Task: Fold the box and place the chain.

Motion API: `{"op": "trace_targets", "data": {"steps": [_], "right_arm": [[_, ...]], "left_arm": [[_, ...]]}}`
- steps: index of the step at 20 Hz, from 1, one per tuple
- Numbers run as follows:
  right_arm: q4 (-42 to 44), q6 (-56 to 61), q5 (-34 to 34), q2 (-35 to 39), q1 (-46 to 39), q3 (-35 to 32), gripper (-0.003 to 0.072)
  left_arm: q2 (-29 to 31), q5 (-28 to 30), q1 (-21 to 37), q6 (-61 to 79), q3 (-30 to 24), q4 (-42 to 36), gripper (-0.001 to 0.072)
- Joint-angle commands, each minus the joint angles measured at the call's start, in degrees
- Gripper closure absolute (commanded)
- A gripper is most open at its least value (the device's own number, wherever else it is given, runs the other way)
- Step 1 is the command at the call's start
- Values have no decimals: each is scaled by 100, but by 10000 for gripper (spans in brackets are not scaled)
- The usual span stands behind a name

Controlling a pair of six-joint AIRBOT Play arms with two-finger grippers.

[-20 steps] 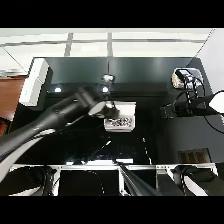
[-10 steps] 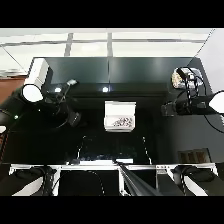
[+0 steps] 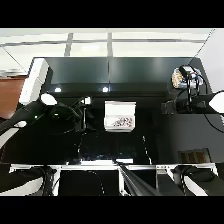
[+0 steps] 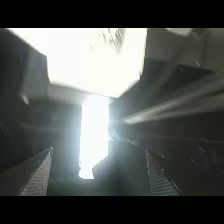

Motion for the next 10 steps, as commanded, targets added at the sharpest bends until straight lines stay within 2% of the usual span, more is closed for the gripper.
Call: {"op": "trace_targets", "data": {"steps": [1, 10], "right_arm": [[0, 39, -20, 4, 4, -2, 392], [-2, 39, -81, 4, 4, -2, 392]], "left_arm": [[-348, 505, -243, 890, 28, -839, -1], [-490, 835, -673, 979, 28, -935, 1]]}}
